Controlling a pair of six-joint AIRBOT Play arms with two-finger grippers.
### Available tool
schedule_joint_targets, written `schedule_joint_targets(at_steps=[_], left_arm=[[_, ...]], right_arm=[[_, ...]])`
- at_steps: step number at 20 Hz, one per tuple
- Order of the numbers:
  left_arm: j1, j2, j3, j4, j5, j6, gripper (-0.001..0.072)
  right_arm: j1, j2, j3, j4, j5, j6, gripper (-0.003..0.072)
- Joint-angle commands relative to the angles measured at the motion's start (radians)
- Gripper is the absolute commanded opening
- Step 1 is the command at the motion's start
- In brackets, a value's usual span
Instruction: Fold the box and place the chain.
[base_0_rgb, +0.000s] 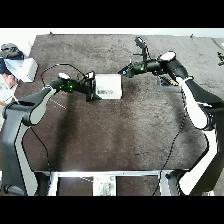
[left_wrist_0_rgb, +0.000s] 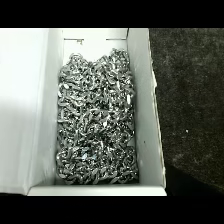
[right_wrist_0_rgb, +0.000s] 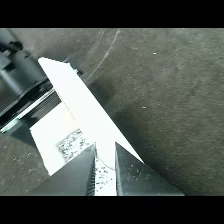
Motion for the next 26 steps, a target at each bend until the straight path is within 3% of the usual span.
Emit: schedule_joint_targets(at_steps=[1,5,13,21,23,26], left_arm=[[0.001,0.0,0.001,0.0,0.0,0.0,0.0254],[0.001,0.0,0.0,0.0,0.0,0.0,0.0254],[0.001,0.0,0.0,0.0,0.0,0.0,0.0254],[0.001,0.0,0.001,0.0,0.0,0.0,0.0254],[0.001,0.0,0.0,0.0,0.0,0.0,0.0254],[0.001,0.0,0.001,0.0,0.0,0.0,0.0254]], right_arm=[[-0.001,-0.01,0.002,-0.011,0.058,-0.029,0.017],[-0.001,-0.01,0.002,-0.017,0.13,-0.069,0.0171],[0.044,-0.01,0.002,-0.123,0.143,-0.127,0.0171],[0.066,-0.008,0.002,-0.121,0.168,-0.259,0.0174],[0.066,-0.008,0.002,-0.114,0.182,-0.303,0.024],[0.072,-0.008,0.002,-0.114,0.172,-0.369,0.0241]])
